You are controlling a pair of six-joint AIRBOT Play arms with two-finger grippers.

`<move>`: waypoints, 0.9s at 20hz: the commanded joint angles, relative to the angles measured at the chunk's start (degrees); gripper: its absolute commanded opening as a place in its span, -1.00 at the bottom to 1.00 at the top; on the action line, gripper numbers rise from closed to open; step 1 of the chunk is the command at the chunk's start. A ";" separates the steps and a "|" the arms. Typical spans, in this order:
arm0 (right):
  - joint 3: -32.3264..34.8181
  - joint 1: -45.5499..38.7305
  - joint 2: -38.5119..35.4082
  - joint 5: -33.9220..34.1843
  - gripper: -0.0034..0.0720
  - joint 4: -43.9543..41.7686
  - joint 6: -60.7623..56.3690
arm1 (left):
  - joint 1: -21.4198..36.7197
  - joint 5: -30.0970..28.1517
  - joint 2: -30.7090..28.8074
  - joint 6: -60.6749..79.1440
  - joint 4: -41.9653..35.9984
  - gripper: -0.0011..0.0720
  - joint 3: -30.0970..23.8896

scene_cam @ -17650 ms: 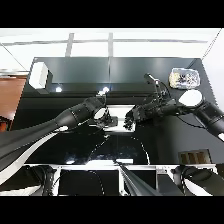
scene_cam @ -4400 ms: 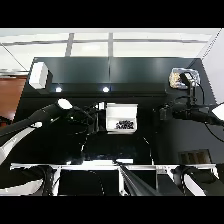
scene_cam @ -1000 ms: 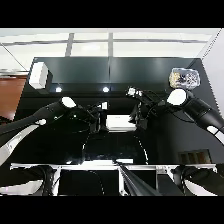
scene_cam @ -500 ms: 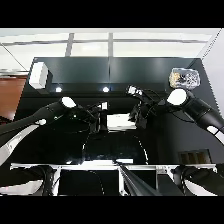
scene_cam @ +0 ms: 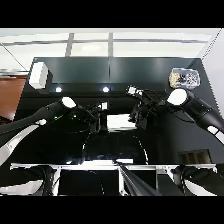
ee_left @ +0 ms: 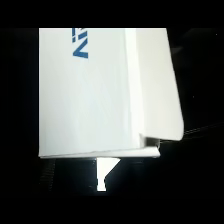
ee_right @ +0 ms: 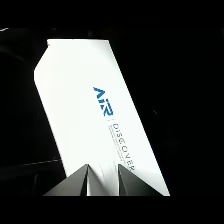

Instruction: Fold the box and place the chain.

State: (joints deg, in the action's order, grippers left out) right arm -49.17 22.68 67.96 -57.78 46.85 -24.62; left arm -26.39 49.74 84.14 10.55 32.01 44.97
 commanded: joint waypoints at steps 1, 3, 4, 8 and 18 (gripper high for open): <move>-0.07 0.35 -1.38 0.74 -0.39 0.24 2.62 | -0.02 -0.26 0.00 -0.13 -0.11 -0.04 0.04; -0.04 0.22 -1.51 1.31 -0.39 0.90 2.60 | -0.02 -0.28 0.00 -0.13 -0.11 -0.04 0.04; -0.04 0.37 -1.51 1.64 -0.39 1.53 2.60 | -0.02 -0.28 0.00 -0.13 -0.11 -0.04 0.04; -0.04 0.68 -1.51 4.15 -0.38 1.88 2.64 | -0.02 -0.26 0.00 -0.13 -0.11 -0.04 0.04; 0.00 0.68 0.28 2.60 0.71 5.46 5.57 | -0.02 -0.26 0.00 -0.13 -0.09 -0.04 0.04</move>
